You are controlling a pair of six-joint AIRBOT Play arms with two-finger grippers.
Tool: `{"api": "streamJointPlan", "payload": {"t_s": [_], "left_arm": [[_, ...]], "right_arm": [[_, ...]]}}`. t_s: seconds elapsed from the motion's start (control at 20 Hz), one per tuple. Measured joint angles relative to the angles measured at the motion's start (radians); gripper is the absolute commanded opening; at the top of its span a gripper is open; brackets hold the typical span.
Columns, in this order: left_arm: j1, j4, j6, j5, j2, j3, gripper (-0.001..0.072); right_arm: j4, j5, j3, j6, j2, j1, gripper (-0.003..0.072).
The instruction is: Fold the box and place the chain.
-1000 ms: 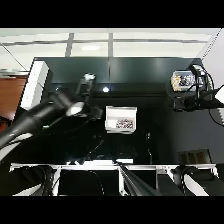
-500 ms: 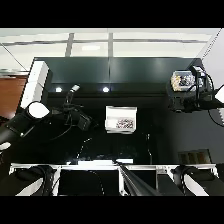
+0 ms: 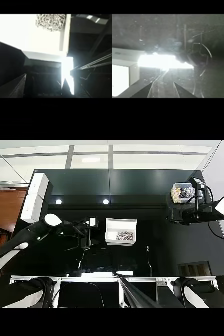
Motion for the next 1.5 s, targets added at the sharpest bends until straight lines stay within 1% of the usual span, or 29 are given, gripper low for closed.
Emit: {"api": "streamJointPlan", "payload": {"t_s": [0.1,0.3,0.5,0.7,0.75,0.8,0.85,0.9,0.95,1.0,1.05,1.1,1.2,1.35,1.4,1.45,1.5], "left_arm": [[-0.002,-0.020,0.041,-0.004,-0.056,0.026,0.0720],[-0.006,-0.048,0.051,-0.012,-0.115,0.064,0.0718],[-0.029,-0.059,0.047,-0.012,-0.133,0.077,0.0717],[-0.074,-0.064,0.041,0.031,-0.138,0.080,0.0715],[-0.084,-0.064,0.040,0.039,-0.139,0.081,0.0699],[-0.093,-0.064,0.040,0.045,-0.139,0.081,0.0625],[-0.101,-0.064,0.040,0.051,-0.139,0.081,0.0509],[-0.107,-0.064,0.040,0.056,-0.139,0.081,0.0422],[-0.112,-0.064,0.040,0.061,-0.139,0.081,0.0408],[-0.116,-0.065,0.040,0.065,-0.139,0.081,0.0409],[-0.119,-0.065,0.036,0.068,-0.139,0.081,0.0409],[-0.123,-0.065,0.030,0.070,-0.139,0.081,0.0409],[-0.127,-0.065,0.021,0.072,-0.139,0.081,0.0409],[-0.130,-0.064,0.014,0.074,-0.139,0.081,0.0409],[-0.131,-0.064,0.013,0.075,-0.139,0.081,0.0409],[-0.131,-0.064,0.013,0.075,-0.139,0.081,0.0409],[-0.131,-0.064,0.011,0.076,-0.139,0.081,0.0409]], "right_arm": [[0.010,0.000,0.000,0.000,0.000,0.000,0.0308],[0.020,-0.001,0.000,0.002,0.000,0.000,0.0309],[0.021,-0.002,0.000,0.003,0.000,0.000,0.0309],[0.023,-0.005,0.000,0.003,0.000,0.000,0.0308],[0.024,-0.005,0.000,0.003,0.000,0.000,0.0309],[0.024,-0.007,0.000,0.003,0.000,0.000,0.0308],[0.024,-0.010,0.000,0.003,0.000,0.000,0.0309],[0.024,-0.013,0.000,0.003,0.000,0.000,0.0309],[0.024,-0.019,0.000,0.003,-0.002,0.000,0.0310],[0.024,-0.028,0.000,0.002,-0.003,0.003,0.0349],[0.023,-0.044,0.000,0.000,-0.006,0.008,0.0622],[0.025,-0.072,0.000,-0.006,-0.010,0.018,0.0650],[0.062,-0.150,0.000,-0.055,-0.029,0.048,0.0649],[0.198,-0.301,0.000,-0.180,-0.104,0.113,0.0646],[0.243,-0.335,0.000,-0.237,-0.135,0.135,0.0645],[0.281,-0.356,0.000,-0.307,-0.168,0.156,0.0616],[0.318,-0.366,0.000,-0.396,-0.199,0.179,0.0606]]}}
